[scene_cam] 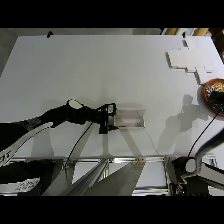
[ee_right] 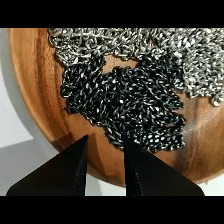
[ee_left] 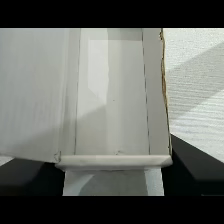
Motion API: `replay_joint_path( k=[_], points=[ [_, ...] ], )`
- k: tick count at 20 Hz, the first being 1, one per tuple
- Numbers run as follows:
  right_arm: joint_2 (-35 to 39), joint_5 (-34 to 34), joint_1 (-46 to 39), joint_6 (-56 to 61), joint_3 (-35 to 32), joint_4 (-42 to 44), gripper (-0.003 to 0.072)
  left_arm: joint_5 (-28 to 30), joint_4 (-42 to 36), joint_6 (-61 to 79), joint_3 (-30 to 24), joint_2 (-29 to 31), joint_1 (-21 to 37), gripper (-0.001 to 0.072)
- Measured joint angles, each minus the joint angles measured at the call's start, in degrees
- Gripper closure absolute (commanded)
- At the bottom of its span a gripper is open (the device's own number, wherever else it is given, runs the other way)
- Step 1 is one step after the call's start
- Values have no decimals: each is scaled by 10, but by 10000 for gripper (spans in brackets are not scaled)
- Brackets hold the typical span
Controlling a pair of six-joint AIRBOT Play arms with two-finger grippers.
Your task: Fold the box and place the chain.
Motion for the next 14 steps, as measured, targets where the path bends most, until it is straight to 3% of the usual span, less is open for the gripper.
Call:
replay_joint_path(
  k=[14],
  points=[
    [-43, -45, -7, -6, 0, -20, 505, 0, 0, 0, 0, 0, 0, 600]
  ],
)
